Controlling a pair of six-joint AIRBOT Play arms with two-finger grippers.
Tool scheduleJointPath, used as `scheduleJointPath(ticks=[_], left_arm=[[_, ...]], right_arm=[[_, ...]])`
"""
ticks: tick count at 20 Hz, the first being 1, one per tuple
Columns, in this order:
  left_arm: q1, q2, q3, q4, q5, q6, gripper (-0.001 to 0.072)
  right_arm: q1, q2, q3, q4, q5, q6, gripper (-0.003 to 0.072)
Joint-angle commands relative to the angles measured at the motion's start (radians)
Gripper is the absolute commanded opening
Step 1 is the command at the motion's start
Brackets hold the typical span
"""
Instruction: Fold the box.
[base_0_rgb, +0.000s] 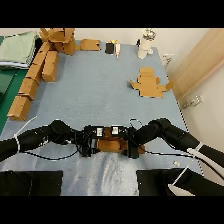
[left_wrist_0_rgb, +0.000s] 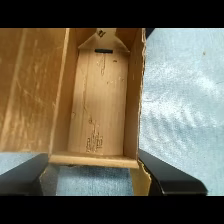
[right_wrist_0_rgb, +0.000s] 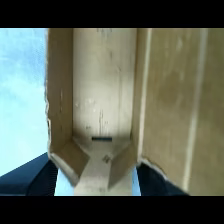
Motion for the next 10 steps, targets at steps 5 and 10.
scheduleJointPath(ticks=[5, 10], left_arm=[[0.000, 0.000, 0.000, 0.001, -0.003, 0.000, 0.0593], [0.000, 0.000, 0.000, 0.001, -0.003, 0.000, 0.0592]], right_arm=[[0.000, 0.035, 0.013, -0.080, -0.072, 0.145, 0.0715], [0.000, 0.183, 0.029, -0.170, -0.110, 0.479, 0.0713]])
